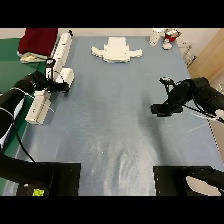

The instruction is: Fold the box.

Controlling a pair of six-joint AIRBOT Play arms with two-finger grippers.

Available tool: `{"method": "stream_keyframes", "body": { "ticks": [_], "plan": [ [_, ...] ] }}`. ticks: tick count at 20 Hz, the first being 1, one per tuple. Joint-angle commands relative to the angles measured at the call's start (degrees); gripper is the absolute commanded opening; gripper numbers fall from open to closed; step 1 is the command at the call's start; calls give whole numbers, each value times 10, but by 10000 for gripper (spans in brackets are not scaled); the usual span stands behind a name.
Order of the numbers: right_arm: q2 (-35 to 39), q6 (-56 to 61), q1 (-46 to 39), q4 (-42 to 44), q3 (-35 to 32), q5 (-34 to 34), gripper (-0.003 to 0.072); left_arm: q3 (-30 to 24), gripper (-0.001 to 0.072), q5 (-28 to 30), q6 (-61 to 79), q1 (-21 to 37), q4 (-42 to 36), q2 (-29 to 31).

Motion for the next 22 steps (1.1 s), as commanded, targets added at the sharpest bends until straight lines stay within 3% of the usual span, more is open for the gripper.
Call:
{"method": "stream_keyframes", "body": {
  "ticks": [1, 8, 22],
  "plan": [
    [0, 0, 0, 0, 0, 0, 6, 44, 453, -2, -24, 2, 24, -34],
    [0, 0, 0, 0, 0, 0, 6, 48, 453, 23, -27, 2, 33, -67],
    [0, 0, 0, 0, 0, 0, 5, 47, 453, 21, -26, 2, 33, -75]
  ]
}}
